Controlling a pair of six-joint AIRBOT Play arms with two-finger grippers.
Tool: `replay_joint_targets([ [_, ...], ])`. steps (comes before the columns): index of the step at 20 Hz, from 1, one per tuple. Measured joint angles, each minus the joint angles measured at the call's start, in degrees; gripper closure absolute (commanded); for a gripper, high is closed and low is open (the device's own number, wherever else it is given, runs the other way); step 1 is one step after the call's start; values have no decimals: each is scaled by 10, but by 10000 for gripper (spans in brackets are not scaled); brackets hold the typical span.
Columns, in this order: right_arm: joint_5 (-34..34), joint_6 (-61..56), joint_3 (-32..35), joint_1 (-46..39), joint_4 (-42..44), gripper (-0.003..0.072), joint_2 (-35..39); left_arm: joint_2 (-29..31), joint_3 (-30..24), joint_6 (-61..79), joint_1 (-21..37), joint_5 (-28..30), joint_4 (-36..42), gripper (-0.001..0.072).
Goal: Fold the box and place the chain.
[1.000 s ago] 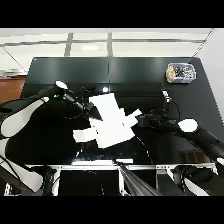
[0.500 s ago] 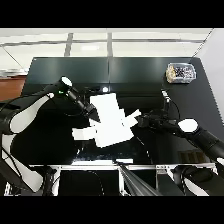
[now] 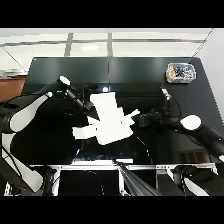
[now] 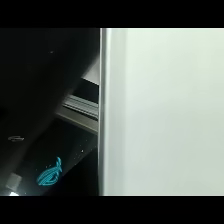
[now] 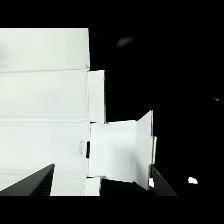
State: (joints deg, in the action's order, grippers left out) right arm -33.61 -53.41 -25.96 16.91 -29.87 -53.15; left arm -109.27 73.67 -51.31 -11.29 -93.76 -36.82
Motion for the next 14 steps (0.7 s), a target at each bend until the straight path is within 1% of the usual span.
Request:
replay_joint_targets([
  [2,-63,1,-36,-34,-64,-25,2,21,-6,7,0,2,-2,688],
  [4,-131,3,-73,-68,-140,-25,2,63,-33,37,-7,17,0,687],
  [6,-186,14,-102,-92,-211,-25,3,129,-87,105,-18,57,21,686],
  [7,-206,29,-110,-99,-239,-25,3,161,-114,146,-25,90,24,686],
  [8,-221,48,-117,-105,-257,-25,3,190,-139,192,-32,124,24,686],
  [10,-228,77,-125,-111,-268,-25,3,236,-175,308,-48,199,21,685],
  [12,-221,90,-129,-115,-256,-24,3,258,-193,404,-64,262,19,683],
  [14,-219,100,-132,-116,-237,-24,3,264,-202,467,-82,316,17,683],
])
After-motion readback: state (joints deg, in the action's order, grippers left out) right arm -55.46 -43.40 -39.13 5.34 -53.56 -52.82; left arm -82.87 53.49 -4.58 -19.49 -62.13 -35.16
